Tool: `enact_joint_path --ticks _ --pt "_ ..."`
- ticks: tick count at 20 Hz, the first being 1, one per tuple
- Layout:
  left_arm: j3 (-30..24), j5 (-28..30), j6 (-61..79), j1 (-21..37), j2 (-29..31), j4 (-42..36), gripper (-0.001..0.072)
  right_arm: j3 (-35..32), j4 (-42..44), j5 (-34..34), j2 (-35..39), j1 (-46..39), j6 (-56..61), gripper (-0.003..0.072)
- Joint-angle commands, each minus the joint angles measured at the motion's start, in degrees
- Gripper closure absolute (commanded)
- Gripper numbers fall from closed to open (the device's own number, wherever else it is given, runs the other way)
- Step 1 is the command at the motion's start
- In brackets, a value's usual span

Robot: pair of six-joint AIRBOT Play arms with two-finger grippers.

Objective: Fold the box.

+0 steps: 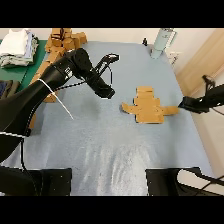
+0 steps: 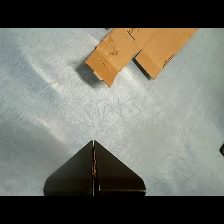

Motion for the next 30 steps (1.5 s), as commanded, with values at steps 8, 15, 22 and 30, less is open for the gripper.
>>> enact_joint_path --ticks 8,15,22,30 --pt "0.07 0.11 0.02 0.02 -0.02 0.00 0.0697 15.10 12.46 -13.68 -24.02 -5.03 -12.20 0.0247" --pt "0.07 0.07 0.02 0.00 -0.02 -0.02 0.0698 15.10 15.98 -17.44 -26.64 -4.98 -18.80 0.0313" --pt "0.07 0.46 0.00 0.00 -0.02 -2.29 0.0698 15.08 19.96 -20.02 -26.69 -3.06 -21.00 0.0323" --pt "0.07 0.48 -0.02 0.00 -0.02 -2.95 0.0697 15.10 20.17 -19.61 -31.06 2.89 -20.90 0.0415"
